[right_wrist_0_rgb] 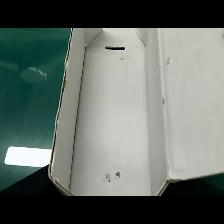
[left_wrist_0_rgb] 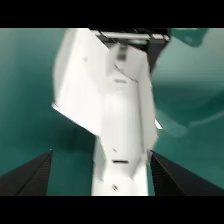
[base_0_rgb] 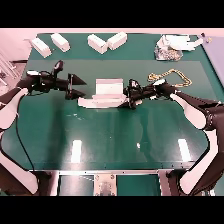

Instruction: Fold the box and place the chain.

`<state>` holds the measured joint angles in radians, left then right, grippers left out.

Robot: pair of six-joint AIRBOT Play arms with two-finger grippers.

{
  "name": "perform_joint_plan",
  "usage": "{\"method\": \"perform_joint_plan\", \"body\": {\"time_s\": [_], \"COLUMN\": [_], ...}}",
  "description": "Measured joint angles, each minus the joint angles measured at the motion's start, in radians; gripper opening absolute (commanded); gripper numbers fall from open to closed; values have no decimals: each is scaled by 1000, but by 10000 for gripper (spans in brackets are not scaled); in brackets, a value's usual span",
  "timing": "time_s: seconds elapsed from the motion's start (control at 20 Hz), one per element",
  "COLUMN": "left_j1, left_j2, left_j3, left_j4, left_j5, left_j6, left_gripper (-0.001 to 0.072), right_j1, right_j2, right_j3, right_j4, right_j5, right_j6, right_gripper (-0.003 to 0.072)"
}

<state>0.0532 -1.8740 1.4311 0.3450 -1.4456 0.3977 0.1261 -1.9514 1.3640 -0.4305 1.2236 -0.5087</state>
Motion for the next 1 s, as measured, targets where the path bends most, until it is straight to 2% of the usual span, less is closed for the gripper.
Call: {"method": "perform_joint_plan", "body": {"time_s": [0.3, 0.6, 0.75, 1.0], "left_j1": [-108, -171, -177, -181], "left_j2": [0, 0, 0, 0], "left_j3": [0, 0, 0, 0], "left_j4": [202, 292, 303, 319], "left_j5": [163, 285, 311, 297], "left_j6": [-172, -273, -299, -327], "left_gripper": [667, 667, 666, 666], "right_j1": [0, 0, 0, 0], "right_j2": [0, 0, 0, 0], "right_j3": [0, 0, 0, 0], "right_j4": [0, 0, 0, -1], "right_j5": [0, 0, 0, 0], "right_j6": [0, 0, 0, 0], "right_gripper": [576, 576, 576, 576]}}
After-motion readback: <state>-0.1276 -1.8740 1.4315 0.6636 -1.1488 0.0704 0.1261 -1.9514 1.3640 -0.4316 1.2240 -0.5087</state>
